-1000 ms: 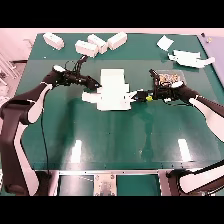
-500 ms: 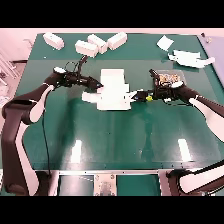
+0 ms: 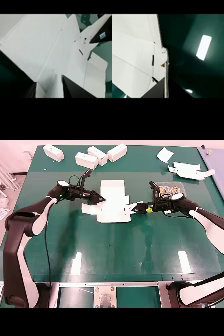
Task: Fold the box and place the chain.
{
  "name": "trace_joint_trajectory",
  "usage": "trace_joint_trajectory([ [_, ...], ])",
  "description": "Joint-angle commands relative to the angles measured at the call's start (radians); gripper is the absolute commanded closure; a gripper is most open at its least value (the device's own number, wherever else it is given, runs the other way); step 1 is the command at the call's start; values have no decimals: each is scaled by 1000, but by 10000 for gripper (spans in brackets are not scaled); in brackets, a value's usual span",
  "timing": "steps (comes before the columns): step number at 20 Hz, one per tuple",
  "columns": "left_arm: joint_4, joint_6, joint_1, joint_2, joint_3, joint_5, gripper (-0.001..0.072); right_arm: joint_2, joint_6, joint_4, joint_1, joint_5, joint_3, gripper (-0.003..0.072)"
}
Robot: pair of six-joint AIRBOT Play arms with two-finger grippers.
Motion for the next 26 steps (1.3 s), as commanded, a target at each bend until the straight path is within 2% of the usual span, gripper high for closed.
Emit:
trace_joint_trajectory([
  [1, 2, 19, 1, 0, 1, 3, 359, -1, -2, -1, 1, 0, 1, 683],
  [7, 5, 26, 2, 0, 13, -2, 366, -1, -2, -3, 1, 0, 1, 683],
  [8, 6, 29, 2, 0, 13, -1, 481, -1, -2, -3, 1, 0, 1, 683],
  [10, 6, 43, 2, 0, 13, -1, 505, -1, -2, -3, 1, 0, 1, 683],
  [11, 7, 44, 2, 0, 13, 0, 572, -1, -2, -3, 1, 0, 1, 683],
  [14, 7, 78, 2, -1, 12, 0, 601, -1, -2, -3, 1, 0, 1, 683],
  [16, 6, 125, 2, -1, 12, -5, 688, -1, -2, -3, 1, 0, 1, 683],
  [20, 2, 342, 2, -1, 12, -84, 690, -1, -3, -3, 0, 0, 1, 682],
  [24, 1, 518, 2, 0, 12, -219, 690, -1, -28, -3, 0, 0, 1, 681],
  [26, 2, 569, 2, 0, 12, -239, 691, -1, -28, -2, 0, 0, 1, 682],
])
